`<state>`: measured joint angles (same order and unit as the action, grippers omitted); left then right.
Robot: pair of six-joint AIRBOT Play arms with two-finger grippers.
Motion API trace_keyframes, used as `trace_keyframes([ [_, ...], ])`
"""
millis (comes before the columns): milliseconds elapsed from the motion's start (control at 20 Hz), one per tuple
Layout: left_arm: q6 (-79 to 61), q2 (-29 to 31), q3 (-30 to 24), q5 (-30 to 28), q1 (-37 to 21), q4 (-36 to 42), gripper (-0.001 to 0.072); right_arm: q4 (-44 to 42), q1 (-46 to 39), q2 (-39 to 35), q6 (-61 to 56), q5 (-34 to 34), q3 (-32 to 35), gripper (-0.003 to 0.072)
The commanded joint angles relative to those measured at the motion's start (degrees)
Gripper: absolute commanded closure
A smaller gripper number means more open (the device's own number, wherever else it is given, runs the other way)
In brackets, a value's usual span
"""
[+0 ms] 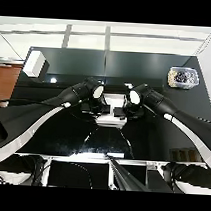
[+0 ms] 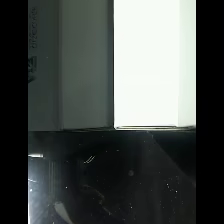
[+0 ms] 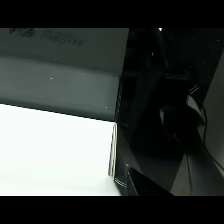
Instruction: Fold the box and place the chain.
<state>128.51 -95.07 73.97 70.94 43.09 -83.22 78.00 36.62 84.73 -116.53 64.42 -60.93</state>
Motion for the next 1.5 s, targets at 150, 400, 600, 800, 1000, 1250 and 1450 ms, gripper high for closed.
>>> trace_keyframes([
  [150,-0.15,-0.02,0.00,0.04,0.00,-0.04,0.0682,0.02,0.07,0.28,-1.75,-0.37,-0.09,0.0370],
  [400,-0.15,-0.02,0.00,0.04,0.00,-0.02,0.0682,0.04,0.04,0.50,-1.73,-0.66,-0.09,0.0371],
  [600,-0.15,-0.02,0.00,0.07,0.00,-0.02,0.0682,-1.46,0.04,1.42,-1.25,-1.29,-0.09,0.0675],
  [800,-0.15,-0.02,0.00,0.07,0.00,-0.02,0.0682,-1.29,0.04,1.42,-1.22,-1.68,-0.37,0.0673],
  [1000,-0.15,-0.02,0.00,0.07,0.00,-0.02,0.0682,-1.31,0.04,1.42,-1.05,-0.26,-0.37,0.0448],
  [1250,-0.13,-0.02,0.00,0.07,0.00,-0.02,0.0681,-1.25,0.04,1.42,-0.85,1.11,-0.37,0.0449],
  [1450,-0.13,-0.02,0.00,0.07,0.00,-0.02,0.0682,-1.01,0.04,1.68,-0.90,0.72,-0.37,0.0453],
])
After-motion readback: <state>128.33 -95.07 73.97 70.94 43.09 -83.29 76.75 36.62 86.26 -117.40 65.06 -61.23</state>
